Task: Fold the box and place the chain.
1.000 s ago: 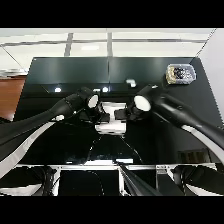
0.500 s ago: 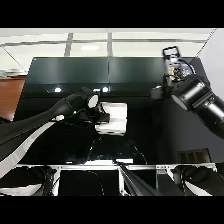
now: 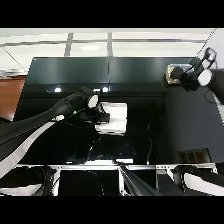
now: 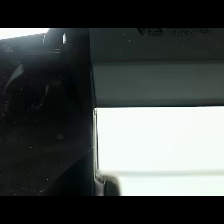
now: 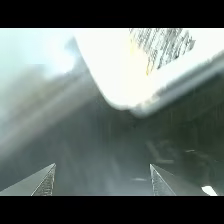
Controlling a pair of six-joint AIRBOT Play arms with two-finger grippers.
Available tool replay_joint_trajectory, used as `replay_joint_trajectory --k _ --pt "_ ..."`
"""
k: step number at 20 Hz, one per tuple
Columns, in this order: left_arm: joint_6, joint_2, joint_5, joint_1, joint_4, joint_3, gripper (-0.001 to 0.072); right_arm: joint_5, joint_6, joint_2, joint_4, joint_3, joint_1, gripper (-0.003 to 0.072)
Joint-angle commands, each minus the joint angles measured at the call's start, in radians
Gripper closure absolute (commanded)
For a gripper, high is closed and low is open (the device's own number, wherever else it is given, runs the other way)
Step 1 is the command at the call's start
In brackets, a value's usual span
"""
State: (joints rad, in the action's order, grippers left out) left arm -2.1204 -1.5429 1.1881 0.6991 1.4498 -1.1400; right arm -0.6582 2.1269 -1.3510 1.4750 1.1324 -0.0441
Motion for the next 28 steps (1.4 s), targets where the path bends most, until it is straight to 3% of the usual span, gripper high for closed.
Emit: replay_joint_trajectory --k 1,4,6,7,8,15,20,28 --pt "0.000 0.000 0.002 -0.001 0.000 -0.001 0.0681 -0.146 -0.016 -0.210 -0.142 0.300 -0.084 0.0041" --pt "0.000 0.000 0.002 -0.001 0.000 -0.001 0.0681 -0.325 0.012 -0.404 -0.168 0.570 -0.099 0.0041" --pt "0.000 0.000 0.002 -0.001 0.000 -0.001 0.0680 -0.387 0.077 -0.487 -0.216 0.651 -0.117 0.0041" --pt "0.000 0.000 0.002 -0.001 0.000 -0.001 0.0681 -0.393 0.126 -0.506 -0.224 0.657 -0.125 0.0052" --pt "0.000 0.000 0.002 -0.001 0.003 -0.001 0.0681 -0.388 0.159 -0.518 -0.227 0.657 -0.133 0.0152" --pt "0.000 0.000 0.002 -0.001 0.004 -0.001 0.0681 -0.361 0.151 -0.548 -0.229 0.657 -0.165 0.0152" --pt "0.000 0.000 0.003 -0.001 0.004 -0.001 0.0681 -0.288 0.107 -0.584 -0.359 0.657 -0.163 0.0152" --pt "0.000 0.000 0.003 -0.001 0.004 -0.001 0.0681 -0.280 0.098 -0.613 -0.352 0.657 -0.162 0.0157"
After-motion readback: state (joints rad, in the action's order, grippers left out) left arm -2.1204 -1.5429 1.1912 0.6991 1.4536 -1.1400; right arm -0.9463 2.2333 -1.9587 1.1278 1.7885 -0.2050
